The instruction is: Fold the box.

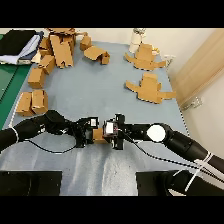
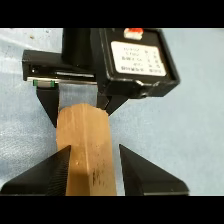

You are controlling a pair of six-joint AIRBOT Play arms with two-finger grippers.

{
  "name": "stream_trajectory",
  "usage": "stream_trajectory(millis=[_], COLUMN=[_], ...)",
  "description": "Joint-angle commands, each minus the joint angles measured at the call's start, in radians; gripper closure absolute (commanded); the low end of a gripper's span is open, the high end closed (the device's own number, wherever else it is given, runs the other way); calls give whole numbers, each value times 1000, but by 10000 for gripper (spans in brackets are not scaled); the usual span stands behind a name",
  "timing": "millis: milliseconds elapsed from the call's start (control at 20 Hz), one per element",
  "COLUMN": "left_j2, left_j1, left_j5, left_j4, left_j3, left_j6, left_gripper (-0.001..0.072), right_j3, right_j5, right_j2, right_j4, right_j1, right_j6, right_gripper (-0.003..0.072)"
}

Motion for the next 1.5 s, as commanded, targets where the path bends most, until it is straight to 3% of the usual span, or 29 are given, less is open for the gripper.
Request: stream_trajectory(millis=[0, 250, 400, 800, 1050, 1200, 1300, 1450], left_j2=[-1, 0, -1, -1, -1, -1, 0, 0], left_j1=[0, 0, 0, 0, 0, 0, 1, 0], left_j5=[0, 0, 0, 0, 2, 1, 1, 0], left_j4=[0, 0, 0, 0, 0, 0, 0, 0], left_j3=[0, 0, 0, 0, 0, 0, 0, 0], left_j6=[0, 0, 0, 0, 0, 0, 0, 0], left_gripper=[118, 118, 119, 118, 119, 118, 118, 118], right_j3=[0, 0, 0, 0, 0, 1, 1, 1], right_j5=[-5, -6, -5, 24, 53, 58, 75, 74], right_j2=[-19, -28, -28, -55, -95, -87, -73, -25], right_j4=[-24, -27, -46, -41, -33, -34, -34, -68], right_j1=[0, 0, 0, 0, 10, 39, 39, 34], right_j6=[0, 0, 0, 0, 1, 6, 58, 192], right_gripper=[198, 288, 466, 472, 526, 510, 279, 266])
